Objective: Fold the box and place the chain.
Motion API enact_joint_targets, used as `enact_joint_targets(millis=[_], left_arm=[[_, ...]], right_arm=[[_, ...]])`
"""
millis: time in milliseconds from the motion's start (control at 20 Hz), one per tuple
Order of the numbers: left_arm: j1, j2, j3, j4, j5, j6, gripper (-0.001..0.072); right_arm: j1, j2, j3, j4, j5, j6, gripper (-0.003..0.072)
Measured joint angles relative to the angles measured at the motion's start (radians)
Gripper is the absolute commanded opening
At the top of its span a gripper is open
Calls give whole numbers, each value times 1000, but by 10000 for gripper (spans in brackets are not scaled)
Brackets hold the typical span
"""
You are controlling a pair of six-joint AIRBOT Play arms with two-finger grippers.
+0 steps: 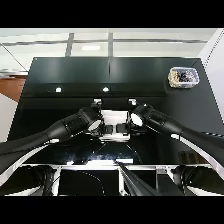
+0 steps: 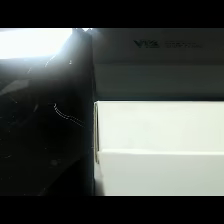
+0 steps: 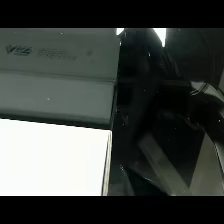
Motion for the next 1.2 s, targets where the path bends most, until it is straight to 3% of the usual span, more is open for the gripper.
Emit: enact_joint_targets(millis=[400,600,1050,1100,1150,1200], left_arm=[[0,0,0,0,0,-2,28],[0,0,0,0,0,-3,28],[0,0,0,-6,-1,-3,28],[0,0,0,-8,-1,-3,28],[0,0,0,-8,0,-2,28],[0,0,0,-8,-3,4,28]], right_arm=[[5,-34,10,-14,18,-3,230],[6,-39,13,-13,13,0,26],[6,-42,13,17,18,-4,27],[6,-42,14,18,19,-8,55],[6,-42,14,19,21,-13,336],[6,-42,14,21,31,-17,376]])
